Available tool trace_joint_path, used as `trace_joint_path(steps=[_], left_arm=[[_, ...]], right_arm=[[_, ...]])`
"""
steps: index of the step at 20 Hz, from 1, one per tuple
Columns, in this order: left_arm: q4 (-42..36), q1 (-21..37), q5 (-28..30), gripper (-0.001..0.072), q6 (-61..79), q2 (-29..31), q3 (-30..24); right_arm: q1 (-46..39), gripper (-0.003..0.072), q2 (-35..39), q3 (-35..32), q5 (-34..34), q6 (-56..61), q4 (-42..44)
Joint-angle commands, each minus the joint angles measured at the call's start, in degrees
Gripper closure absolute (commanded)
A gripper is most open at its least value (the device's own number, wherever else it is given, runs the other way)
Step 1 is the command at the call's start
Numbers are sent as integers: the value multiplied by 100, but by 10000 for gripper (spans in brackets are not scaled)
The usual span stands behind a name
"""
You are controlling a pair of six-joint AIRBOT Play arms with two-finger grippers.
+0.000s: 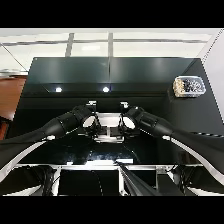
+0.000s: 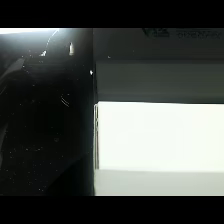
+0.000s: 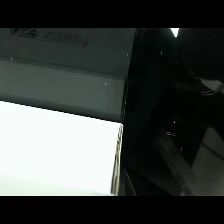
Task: Fold the box and place the chain.
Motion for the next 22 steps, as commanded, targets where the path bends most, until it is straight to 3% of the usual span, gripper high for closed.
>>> trace_joint_path(steps=[1, 7, 9, 10, 11, 12, 18, 19, 20, 21, 22], left_arm=[[-2, 2, 2, 679, 0, -2, -2], [0, 2, 2, 679, 0, -2, -2], [-2, 2, 2, 679, 0, -2, -2], [-2, 2, 0, 679, 0, -2, -2], [-2, 2, 0, 679, 0, -2, -2], [-2, 2, 0, 679, 0, -2, -2], [-4, 2, 0, 679, 0, -2, -2], [-4, 2, 0, 679, 0, -2, -2], [-4, 2, 0, 679, 0, -2, -2], [-2, 2, 0, 679, 0, -2, -2], [0, 2, 0, 679, 0, -2, -2]], right_arm=[[39, 394, -103, 151, 96, 101, -90], [39, 395, -105, 164, 273, 190, -212], [42, 514, -105, 164, 262, 210, -221], [39, 514, -105, 164, 249, 212, -214], [39, 564, -109, 164, 256, 208, -214], [39, 664, -116, 164, 249, 203, -214], [59, 664, -131, 164, 129, 203, -125], [59, 659, -131, 164, 131, 203, -122], [59, 605, -131, 164, 136, 208, -122], [57, 351, -131, 164, 146, 238, -122], [57, 318, -129, 164, 175, 254, -125]])
